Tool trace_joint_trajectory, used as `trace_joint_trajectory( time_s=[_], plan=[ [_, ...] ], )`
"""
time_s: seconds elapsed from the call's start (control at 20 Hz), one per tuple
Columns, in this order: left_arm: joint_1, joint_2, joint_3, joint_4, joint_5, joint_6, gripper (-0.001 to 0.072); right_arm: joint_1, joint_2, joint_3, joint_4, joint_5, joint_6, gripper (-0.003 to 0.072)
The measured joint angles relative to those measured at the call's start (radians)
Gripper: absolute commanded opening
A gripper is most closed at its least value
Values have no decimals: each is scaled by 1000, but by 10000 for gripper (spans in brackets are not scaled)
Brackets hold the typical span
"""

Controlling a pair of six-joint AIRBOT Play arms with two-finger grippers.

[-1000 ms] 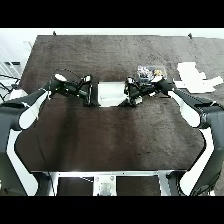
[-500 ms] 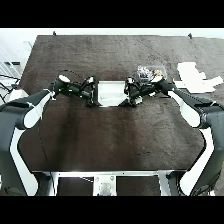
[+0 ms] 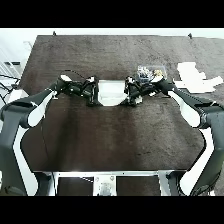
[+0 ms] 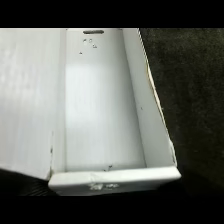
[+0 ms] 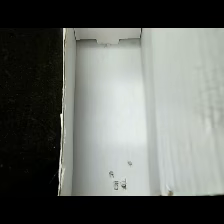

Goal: Fold the box and place the chain.

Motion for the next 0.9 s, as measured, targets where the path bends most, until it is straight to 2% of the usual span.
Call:
trace_joint_trajectory(
  time_s=[0.2,0.25,0.3,0.35,0.9],
  plan=[
    [-14,-3,4,11,19,6,708,0,0,0,0,2,-1,475],
    [-16,-4,4,13,21,7,673,0,0,0,0,2,-1,475],
    [-16,-4,5,15,22,9,472,0,0,0,0,2,-1,475],
    [-18,-4,5,15,27,10,346,0,0,0,0,2,-1,475],
    [-20,-4,5,21,37,13,350,0,0,0,-1,3,-2,475]
  ],
)
